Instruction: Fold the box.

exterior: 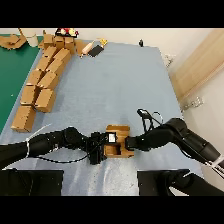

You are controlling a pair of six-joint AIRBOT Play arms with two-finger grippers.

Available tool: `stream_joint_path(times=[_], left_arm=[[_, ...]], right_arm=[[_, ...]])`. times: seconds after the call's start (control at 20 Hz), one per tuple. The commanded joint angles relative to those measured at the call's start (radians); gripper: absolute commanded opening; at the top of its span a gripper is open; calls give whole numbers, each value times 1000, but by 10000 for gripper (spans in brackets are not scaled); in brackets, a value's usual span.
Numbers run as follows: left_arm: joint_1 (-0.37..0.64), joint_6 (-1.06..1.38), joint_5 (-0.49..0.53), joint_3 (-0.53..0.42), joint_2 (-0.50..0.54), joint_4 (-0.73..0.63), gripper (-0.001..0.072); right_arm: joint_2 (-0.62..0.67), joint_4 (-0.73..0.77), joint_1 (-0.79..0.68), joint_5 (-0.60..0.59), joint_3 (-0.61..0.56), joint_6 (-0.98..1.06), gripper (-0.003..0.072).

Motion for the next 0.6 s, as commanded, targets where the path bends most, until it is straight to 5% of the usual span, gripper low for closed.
stream_joint_path(times=[0.0,0.55], left_arm=[[1,0,0,0,0,0,384],[0,0,0,0,0,0,384]], right_arm=[[-86,-143,107,-58,69,185,460],[-255,-122,193,-56,154,286,456]])
